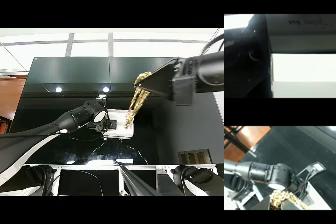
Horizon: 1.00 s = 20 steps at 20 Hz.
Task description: Fold the box and place the chain.
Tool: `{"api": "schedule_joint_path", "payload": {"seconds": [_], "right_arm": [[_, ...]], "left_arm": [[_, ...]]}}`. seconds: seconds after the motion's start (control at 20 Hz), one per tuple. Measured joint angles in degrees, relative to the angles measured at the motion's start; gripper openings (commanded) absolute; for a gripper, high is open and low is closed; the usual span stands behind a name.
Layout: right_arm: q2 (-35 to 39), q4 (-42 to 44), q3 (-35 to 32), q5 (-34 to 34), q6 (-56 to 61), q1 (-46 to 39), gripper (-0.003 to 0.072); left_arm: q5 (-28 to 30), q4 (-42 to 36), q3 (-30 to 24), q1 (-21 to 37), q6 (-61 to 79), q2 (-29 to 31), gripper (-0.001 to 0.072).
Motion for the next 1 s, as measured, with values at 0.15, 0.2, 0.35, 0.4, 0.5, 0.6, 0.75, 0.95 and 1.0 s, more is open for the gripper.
{"api": "schedule_joint_path", "payload": {"seconds": [0.15,0.2,0.35,0.4,0.5,0.6,0.75,0.95,1.0], "right_arm": [[0.0,-0.8,-4.3,-2.3,0.3,0.7,0.0006],[0.0,-1.0,-5.8,-2.7,0.3,0.9,0.0006],[0.0,-1.2,-12.2,-4.3,0.9,1.4,0.0006],[0.0,-1.4,-14.6,-5.0,1.1,1.8,0.0006],[0.0,-1.5,-20.3,-7.9,1.3,2.6,0.0006],[-0.1,-2.3,-25.9,-12.0,1.9,3.1,0.0006],[-0.7,-2.8,-33.6,-17.5,2.6,3.7,0.0007],[-2.1,-2.7,-40.3,-23.2,3.7,5.9,0.0013],[-2.4,-2.8,-41.4,-24.9,4.2,6.6,0.0014]], "left_arm": [[0.0,0.0,0.0,0.0,0.0,0.0,0.0026],[0.0,0.0,0.0,0.0,0.0,0.0,0.0026],[0.0,0.0,0.0,0.0,0.0,0.0,0.0026],[0.0,0.0,0.0,0.0,0.0,0.0,0.0026],[0.0,0.0,0.0,0.0,0.0,0.0,0.0026],[0.0,0.0,0.0,0.0,0.0,0.0,0.0026],[0.0,0.0,0.0,0.0,0.0,0.0,0.0026],[0.0,-0.2,0.0,0.0,0.0,0.0,0.0026],[0.0,-0.2,0.0,0.0,0.0,0.0,0.0026]]}}
